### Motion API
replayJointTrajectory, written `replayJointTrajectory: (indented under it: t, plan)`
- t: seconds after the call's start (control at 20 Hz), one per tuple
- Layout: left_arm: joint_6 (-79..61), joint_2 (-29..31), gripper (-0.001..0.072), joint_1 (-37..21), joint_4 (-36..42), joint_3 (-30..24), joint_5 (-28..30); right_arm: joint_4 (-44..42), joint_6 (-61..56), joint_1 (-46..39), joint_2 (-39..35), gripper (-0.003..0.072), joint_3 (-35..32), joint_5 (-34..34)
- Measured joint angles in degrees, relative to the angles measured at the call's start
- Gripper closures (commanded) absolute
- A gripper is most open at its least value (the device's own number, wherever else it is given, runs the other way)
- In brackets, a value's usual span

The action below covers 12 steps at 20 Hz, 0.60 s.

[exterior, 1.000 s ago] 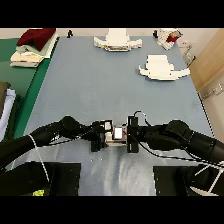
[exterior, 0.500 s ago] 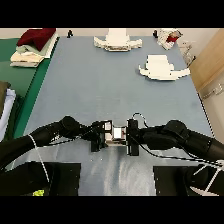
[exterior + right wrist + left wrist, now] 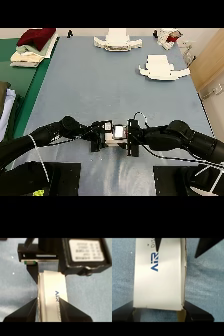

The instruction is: Fold the box.

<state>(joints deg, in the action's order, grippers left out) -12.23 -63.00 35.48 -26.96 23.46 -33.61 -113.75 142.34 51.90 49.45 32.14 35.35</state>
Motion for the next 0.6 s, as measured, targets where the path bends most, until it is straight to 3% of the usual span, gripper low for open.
replayJointTrajectory:
  t: [0.05,0.15,0.25,0.6]
  plan:
    - [0.00,-0.02,0.0247,0.00,0.00,0.00,0.00,-1.03,-0.76,-0.11,-0.66,0.0298,0.00,-0.11]
    - [0.00,0.00,0.0247,0.00,0.00,0.00,0.02,-2.91,-3.74,-0.11,-1.97,0.0548,-0.31,-0.92]
    - [0.00,0.00,0.0247,0.00,0.00,0.00,0.02,-4.94,-7.58,-0.11,-3.43,0.0647,-1.97,-4.02]
    - [0.02,-0.02,0.0247,0.00,0.02,0.00,0.04,-11.72,-21.20,2.62,-8.66,0.0647,-14.82,-25.14]
